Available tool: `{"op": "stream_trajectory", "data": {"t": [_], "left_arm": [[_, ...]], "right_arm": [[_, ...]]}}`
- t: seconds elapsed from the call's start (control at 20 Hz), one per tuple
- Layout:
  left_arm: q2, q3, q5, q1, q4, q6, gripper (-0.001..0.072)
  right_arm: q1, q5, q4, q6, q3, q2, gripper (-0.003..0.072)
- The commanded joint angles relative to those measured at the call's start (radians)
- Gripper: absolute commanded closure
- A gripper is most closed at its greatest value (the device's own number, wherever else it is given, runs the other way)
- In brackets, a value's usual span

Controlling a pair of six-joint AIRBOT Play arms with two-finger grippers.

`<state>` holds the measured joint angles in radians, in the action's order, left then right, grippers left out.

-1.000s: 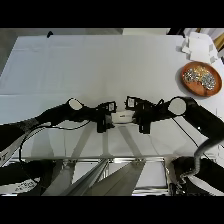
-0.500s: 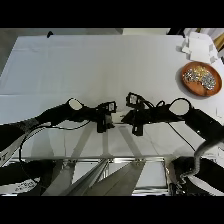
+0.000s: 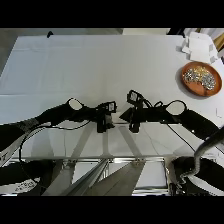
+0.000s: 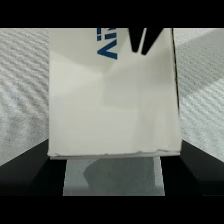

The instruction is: Fold the box and place the chain.

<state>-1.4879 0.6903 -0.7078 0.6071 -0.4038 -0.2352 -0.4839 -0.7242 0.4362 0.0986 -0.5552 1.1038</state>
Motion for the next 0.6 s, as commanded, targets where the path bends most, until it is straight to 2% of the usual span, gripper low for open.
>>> {"op": "stream_trajectory", "data": {"t": [0.0,0.55], "left_arm": [[0.001,0.000,0.000,-0.001,0.000,0.000,0.0437],[0.001,0.000,0.001,-0.001,0.000,0.000,0.0437]], "right_arm": [[0.000,0.008,0.010,0.001,0.006,0.013,0.0671],[-0.001,-0.029,0.069,0.008,0.026,0.098,0.0672]]}}
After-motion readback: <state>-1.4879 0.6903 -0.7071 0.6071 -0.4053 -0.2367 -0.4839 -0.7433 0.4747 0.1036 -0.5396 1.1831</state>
